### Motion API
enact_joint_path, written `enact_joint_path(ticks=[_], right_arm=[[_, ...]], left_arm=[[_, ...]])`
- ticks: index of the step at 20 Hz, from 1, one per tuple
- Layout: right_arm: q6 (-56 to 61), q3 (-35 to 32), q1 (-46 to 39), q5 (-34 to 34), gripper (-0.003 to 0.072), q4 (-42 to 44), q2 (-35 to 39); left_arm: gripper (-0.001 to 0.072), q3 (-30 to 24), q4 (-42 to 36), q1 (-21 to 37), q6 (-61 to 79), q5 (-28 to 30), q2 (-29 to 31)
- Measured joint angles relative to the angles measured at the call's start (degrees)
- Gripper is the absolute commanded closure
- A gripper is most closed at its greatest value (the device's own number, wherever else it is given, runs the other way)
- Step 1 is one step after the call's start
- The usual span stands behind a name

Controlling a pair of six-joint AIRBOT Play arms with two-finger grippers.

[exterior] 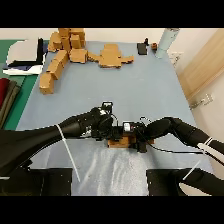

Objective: Fold the box.

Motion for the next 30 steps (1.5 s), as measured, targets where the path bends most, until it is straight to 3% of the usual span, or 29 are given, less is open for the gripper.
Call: enact_joint_path(ticks=[8,16,18,20,21,30], right_arm=[[0.00,0.00,0.00,-0.02,0.0248,0.00,0.00],[0.00,0.00,0.00,-0.02,0.0248,0.00,0.00],[0.02,0.00,0.00,-0.02,0.0248,0.00,0.00],[0.02,0.00,0.00,-0.02,0.0248,0.00,0.00],[0.02,0.00,0.00,-0.02,0.0248,0.00,0.00],[0.04,0.00,-0.02,-0.04,0.0248,0.00,0.02]], left_arm=[[0.0187,4.68,0.55,-0.31,-2.97,-5.55,-5.68],[0.0191,5.20,-0.92,-0.31,-3.32,-5.09,-7.17],[0.0509,5.20,-0.94,-0.31,-3.32,-5.01,-7.21],[0.0575,5.20,-0.79,-0.31,-3.06,-5.03,-7.21],[0.0695,5.20,-0.76,-0.31,-2.75,-5.05,-7.23],[0.0689,5.29,-0.57,-0.55,-1.81,-4.37,-7.26]])
